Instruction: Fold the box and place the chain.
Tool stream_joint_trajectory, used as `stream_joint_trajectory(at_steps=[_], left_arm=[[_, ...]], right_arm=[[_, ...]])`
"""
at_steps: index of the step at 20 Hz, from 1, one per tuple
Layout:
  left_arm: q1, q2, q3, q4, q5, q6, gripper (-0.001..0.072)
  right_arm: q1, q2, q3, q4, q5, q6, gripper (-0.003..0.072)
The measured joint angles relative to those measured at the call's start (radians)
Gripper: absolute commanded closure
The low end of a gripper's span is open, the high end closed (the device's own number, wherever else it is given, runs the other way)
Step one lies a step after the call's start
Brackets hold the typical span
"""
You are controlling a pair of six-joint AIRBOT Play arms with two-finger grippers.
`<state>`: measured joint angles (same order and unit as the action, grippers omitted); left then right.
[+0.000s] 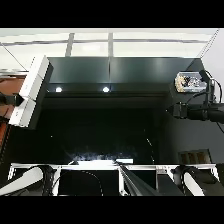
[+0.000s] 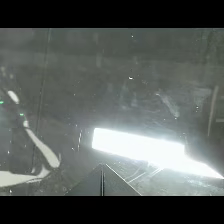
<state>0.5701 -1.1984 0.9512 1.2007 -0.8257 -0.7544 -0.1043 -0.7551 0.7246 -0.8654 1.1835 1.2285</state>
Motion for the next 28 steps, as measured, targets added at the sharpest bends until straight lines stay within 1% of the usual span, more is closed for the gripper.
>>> stream_joint_trajectory(at_steps=[1,2,3,5,7,8,9,12,14,16,19,23,28], left_arm=[[-0.011,0.033,0.002,-0.018,0.000,-0.023,0.0333],[-0.027,0.068,0.002,-0.035,-0.001,-0.057,0.0658],[-0.050,0.103,0.003,-0.056,-0.008,-0.108,0.0684],[-0.120,0.164,-0.001,-0.086,-0.047,-0.199,0.0685],[-0.238,0.219,-0.032,-0.099,-0.084,-0.254,0.0685],[-0.310,0.244,-0.057,-0.106,-0.080,-0.271,0.0684],[-0.394,0.269,-0.094,-0.108,-0.071,-0.283,0.0684],[-0.626,0.323,-0.210,-0.107,0.035,-0.293,0.0683],[-0.717,0.342,-0.259,-0.101,0.101,-0.322,0.0683],[-0.758,0.362,-0.288,-0.098,0.123,-0.362,0.0683],[-0.769,0.414,-0.325,-0.092,0.136,-0.398,0.0683],[-0.736,0.483,-0.361,-0.083,0.144,-0.416,0.0682],[-0.710,0.499,-0.373,-0.086,0.144,-0.424,0.0682]], right_arm=[[0.012,0.000,0.000,-0.004,-0.004,-0.006,0.0674],[0.026,0.000,0.000,-0.008,-0.014,-0.013,0.0674],[0.039,0.000,0.000,-0.014,-0.032,-0.021,0.0674],[0.055,0.000,0.000,-0.021,-0.078,-0.034,0.0674],[0.064,0.000,0.000,-0.025,-0.143,-0.058,0.0675],[0.068,0.000,-0.001,-0.026,-0.177,-0.082,0.0674],[0.070,0.000,-0.002,-0.026,-0.210,-0.116,0.0675],[0.072,-0.001,-0.025,-0.029,-0.283,-0.234,0.0674],[0.074,-0.001,-0.044,-0.030,-0.313,-0.283,0.0674],[0.074,-0.001,-0.056,-0.037,-0.330,-0.310,0.0673],[0.074,-0.001,-0.065,-0.046,-0.338,-0.332,0.0673],[0.074,-0.001,-0.069,-0.050,-0.344,-0.341,0.0673],[0.074,-0.001,-0.069,-0.051,-0.347,-0.346,0.0673]])
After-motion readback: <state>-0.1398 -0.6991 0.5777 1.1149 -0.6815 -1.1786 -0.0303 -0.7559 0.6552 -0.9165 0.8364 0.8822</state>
